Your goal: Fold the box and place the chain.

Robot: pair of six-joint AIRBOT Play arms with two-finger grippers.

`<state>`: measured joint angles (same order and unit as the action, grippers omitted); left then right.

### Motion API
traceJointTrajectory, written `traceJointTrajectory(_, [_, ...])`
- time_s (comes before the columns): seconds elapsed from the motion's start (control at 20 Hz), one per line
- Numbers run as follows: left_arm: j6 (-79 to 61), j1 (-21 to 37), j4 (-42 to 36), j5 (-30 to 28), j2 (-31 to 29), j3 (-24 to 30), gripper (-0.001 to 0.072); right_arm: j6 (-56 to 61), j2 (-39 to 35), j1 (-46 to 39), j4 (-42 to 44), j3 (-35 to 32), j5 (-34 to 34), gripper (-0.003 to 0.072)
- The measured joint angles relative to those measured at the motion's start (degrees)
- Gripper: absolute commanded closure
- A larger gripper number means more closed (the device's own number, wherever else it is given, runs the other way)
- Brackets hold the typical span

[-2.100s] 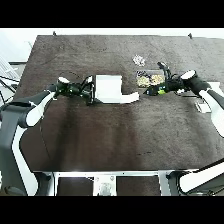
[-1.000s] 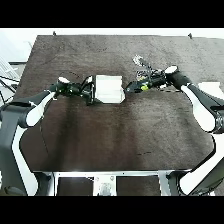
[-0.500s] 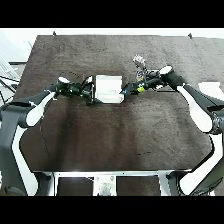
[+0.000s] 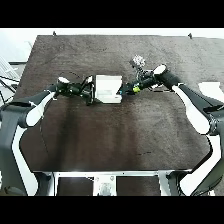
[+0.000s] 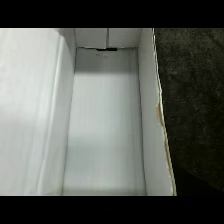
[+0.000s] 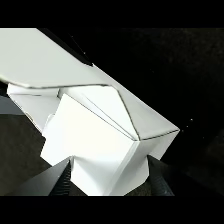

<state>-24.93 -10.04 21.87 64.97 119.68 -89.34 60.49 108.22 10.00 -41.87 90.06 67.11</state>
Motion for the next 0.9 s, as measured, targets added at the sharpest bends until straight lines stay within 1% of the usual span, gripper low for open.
traceJointTrajectory(0.3, [0.0,0.02,-0.02,-0.04,0.0,0.0,0.0353,8.13,0.0,2.71,-8.09,3.26,-0.98,0.0123])
traceJointTrajectory(0.55, [-0.02,-0.07,0.0,0.04,0.0,0.0,0.0353,17.2,0.0,5.33,-16.57,4.17,-1.81,0.0123])
traceJointTrajectory(0.9, [-0.02,-0.07,0.0,0.04,0.0,0.0,0.0353,30.86,0.0,9.33,-25.99,5.62,-2.73,0.0125])
